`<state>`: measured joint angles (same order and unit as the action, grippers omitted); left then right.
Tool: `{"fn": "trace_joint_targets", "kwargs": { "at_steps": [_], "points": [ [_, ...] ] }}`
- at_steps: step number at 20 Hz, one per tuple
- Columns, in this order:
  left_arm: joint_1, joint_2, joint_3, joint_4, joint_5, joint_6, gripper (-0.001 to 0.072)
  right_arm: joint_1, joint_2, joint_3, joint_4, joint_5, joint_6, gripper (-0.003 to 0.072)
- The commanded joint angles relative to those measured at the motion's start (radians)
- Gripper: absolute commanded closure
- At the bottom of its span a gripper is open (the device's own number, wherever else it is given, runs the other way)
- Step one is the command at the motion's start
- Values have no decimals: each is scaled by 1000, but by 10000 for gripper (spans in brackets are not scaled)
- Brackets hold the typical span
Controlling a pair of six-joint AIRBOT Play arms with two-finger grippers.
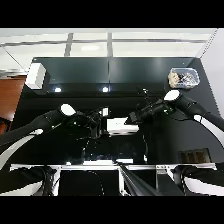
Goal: Fold the box and place the chain.
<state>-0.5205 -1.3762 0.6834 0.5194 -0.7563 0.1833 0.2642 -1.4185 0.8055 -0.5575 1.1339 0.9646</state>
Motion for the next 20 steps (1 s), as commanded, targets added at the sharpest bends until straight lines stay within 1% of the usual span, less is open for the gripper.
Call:
{"fn": "trace_joint_targets", "kwargs": {
  "at_steps": [1,4,5,6,7,9,11,12,14,15,16,18,20],
  "points": [
    [0,0,1,0,0,-1,376,-3,7,8,3,40,-60,672],
    [1,0,3,1,-4,-1,375,-29,79,77,5,144,-80,672],
    [3,3,6,3,-8,-1,348,-52,124,99,-19,157,-79,672],
    [3,10,10,10,-8,-2,210,-81,172,111,-57,157,-79,672],
    [5,21,14,18,-16,-6,-11,-121,226,113,-106,154,-72,672],
    [4,76,22,95,-19,-42,-11,-211,315,113,-233,164,-6,672],
    [4,154,27,116,-18,-114,-11,-296,378,113,-338,171,60,672],
    [1,186,35,93,-21,-141,-11,-334,396,113,-359,171,83,672],
    [-17,188,60,-41,-14,-157,-9,-377,401,112,-357,166,87,672],
    [-41,160,93,-78,-1,-158,-9,-383,401,109,-360,145,87,672],
    [-68,116,140,-83,-3,-165,-8,-383,400,108,-360,126,87,672],
    [-117,3,249,-82,-4,-200,-8,-382,401,108,-360,107,87,672],
    [-135,-113,359,-38,-22,-297,-8,-382,400,108,-362,108,86,672]
  ]
}}
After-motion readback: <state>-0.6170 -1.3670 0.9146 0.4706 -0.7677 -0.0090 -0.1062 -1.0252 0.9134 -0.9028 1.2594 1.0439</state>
